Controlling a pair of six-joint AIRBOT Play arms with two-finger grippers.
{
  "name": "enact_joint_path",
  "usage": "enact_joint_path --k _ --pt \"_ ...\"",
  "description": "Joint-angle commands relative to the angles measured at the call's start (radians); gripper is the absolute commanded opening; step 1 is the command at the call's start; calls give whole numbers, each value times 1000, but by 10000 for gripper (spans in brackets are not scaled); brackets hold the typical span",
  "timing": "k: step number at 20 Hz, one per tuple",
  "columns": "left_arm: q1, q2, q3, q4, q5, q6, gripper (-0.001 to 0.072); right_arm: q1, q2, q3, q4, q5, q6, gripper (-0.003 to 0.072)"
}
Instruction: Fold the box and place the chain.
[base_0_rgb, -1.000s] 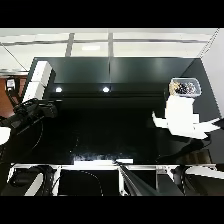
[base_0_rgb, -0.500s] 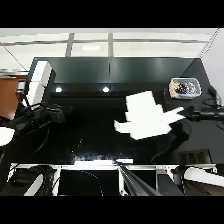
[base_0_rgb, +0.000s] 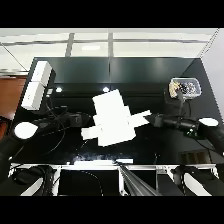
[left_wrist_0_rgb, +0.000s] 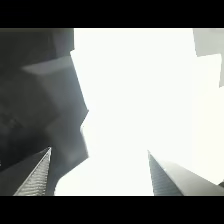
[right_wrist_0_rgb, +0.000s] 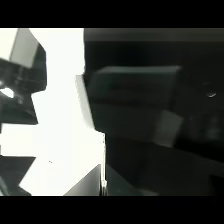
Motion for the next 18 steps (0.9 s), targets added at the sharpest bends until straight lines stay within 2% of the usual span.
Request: enact_joint_path --k 1,3,6,8,11,12,13,14,15,17,18 --pt "-11 -158 18 -154 11 35 703 129 59 -51 33 -118 -15 10" --pt "0 -264 59 -210 -42 102 703 152 59 -51 33 -132 -15 10" --pt "43 -426 150 -312 -213 306 703 156 59 -51 33 -128 -15 10" --pt "89 -522 199 -316 -325 347 703 156 59 -51 33 -128 -15 10" --pt "154 -640 238 -380 -608 586 687 156 59 -51 33 -129 -15 10" --pt "171 -666 240 -407 -669 647 653 156 59 -51 33 -129 -15 10" --pt "185 -687 244 -413 -688 656 535 156 59 -51 32 -128 -15 9" --pt "190 -703 248 -413 -686 666 480 156 59 -51 32 -129 -15 10" --pt "192 -715 252 -415 -687 699 460 156 59 -51 30 -129 -15 10" --pt "190 -720 258 -413 -692 772 343 155 59 -51 15 -129 -15 10" --pt "190 -720 262 -412 -701 805 340 155 59 -51 4 -129 -14 9"
